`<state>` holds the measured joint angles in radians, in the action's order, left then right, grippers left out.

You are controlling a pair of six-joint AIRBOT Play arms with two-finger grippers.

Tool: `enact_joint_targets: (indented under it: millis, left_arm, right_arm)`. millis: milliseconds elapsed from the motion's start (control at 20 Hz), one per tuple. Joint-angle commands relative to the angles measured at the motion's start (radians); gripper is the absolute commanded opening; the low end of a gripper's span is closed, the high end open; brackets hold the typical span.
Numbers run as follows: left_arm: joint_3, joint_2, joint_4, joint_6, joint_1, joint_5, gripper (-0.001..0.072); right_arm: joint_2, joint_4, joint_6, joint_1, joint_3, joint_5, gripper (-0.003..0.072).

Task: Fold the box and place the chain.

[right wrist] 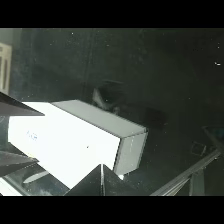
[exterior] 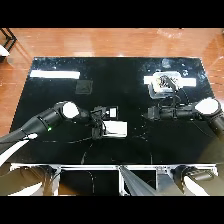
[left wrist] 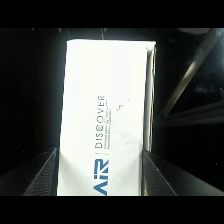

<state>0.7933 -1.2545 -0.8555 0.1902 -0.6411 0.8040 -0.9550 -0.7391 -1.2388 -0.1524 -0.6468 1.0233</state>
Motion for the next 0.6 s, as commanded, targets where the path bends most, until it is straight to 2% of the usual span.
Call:
enact_joint_targets:
  millis: [0,400,450,550]
  left_arm:
    - [0.001,-0.012,0.000,0.000,0.000,0.000,0.0637]
    - [0.001,-0.040,-0.004,0.000,0.000,-0.003,0.0636]
    - [0.001,-0.040,-0.007,0.000,0.000,-0.003,0.0605]
    - [0.001,-0.040,-0.008,0.000,-0.001,-0.003,0.0591]
  right_arm:
    - [0.000,0.000,0.000,0.000,0.000,0.000,0.0020]
    - [0.000,0.000,0.000,0.000,0.000,0.000,0.0020]
    - [0.000,0.000,0.000,0.000,0.000,0.000,0.0020]
    - [0.000,0.000,0.000,0.000,0.000,0.000,0.0019]
